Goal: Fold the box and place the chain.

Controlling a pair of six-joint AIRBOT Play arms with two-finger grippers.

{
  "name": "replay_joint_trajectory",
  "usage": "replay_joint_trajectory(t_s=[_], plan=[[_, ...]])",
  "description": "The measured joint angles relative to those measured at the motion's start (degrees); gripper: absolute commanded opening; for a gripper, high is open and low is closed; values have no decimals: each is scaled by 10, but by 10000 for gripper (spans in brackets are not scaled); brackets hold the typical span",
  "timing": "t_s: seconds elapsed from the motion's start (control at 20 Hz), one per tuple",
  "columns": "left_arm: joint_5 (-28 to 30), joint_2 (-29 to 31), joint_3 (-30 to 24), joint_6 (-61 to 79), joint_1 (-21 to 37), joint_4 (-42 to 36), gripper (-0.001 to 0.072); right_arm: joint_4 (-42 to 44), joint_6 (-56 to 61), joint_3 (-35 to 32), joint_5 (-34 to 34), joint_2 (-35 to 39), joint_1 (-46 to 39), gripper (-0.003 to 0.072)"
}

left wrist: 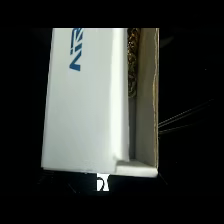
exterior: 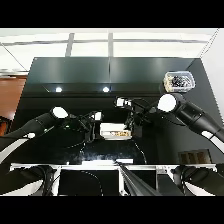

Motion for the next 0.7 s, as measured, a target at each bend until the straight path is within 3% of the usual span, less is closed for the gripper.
replay_joint_trajectory(t_s=[0.55,0.6,0.65,0.7], plan=[[-1,0,0,2,0,0,483,-3,16,-3,10,0,8,213],[-1,0,0,2,0,0,483,-5,16,-3,10,0,10,256],[-1,0,0,2,0,0,483,-6,17,-3,10,0,10,380],[-1,0,0,2,0,0,483,-8,17,-3,10,-1,12,380]])
